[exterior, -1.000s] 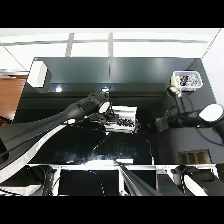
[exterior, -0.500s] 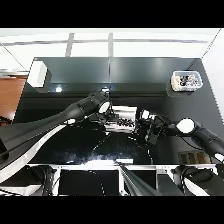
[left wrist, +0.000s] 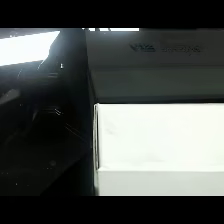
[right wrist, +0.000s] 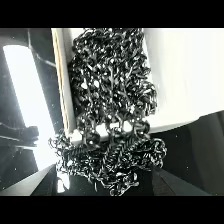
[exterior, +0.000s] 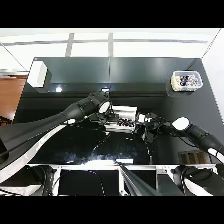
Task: Fold the box and place the chain.
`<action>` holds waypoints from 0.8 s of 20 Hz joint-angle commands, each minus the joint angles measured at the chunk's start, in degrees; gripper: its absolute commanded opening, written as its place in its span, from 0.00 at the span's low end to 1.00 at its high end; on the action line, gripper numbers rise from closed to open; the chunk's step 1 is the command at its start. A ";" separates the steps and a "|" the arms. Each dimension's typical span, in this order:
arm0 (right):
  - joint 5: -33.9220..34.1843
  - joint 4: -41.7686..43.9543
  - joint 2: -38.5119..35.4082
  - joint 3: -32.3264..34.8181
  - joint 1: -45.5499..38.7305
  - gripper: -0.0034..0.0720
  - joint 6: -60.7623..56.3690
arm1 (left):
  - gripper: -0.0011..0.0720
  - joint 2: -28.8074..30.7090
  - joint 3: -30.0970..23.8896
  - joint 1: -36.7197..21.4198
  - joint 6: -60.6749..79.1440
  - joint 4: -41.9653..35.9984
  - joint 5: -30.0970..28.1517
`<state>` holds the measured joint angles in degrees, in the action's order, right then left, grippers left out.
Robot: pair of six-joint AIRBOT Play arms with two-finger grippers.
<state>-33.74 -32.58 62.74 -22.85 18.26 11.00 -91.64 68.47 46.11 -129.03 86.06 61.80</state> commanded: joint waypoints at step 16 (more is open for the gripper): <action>-0.70 0.35 -4.44 0.02 -1.55 0.06 -9.14 | 0.05 -0.02 0.02 -0.02 0.00 0.02 -0.20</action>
<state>-34.20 -31.90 61.10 -22.85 17.74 7.49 -91.64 68.47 46.11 -129.03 86.08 61.58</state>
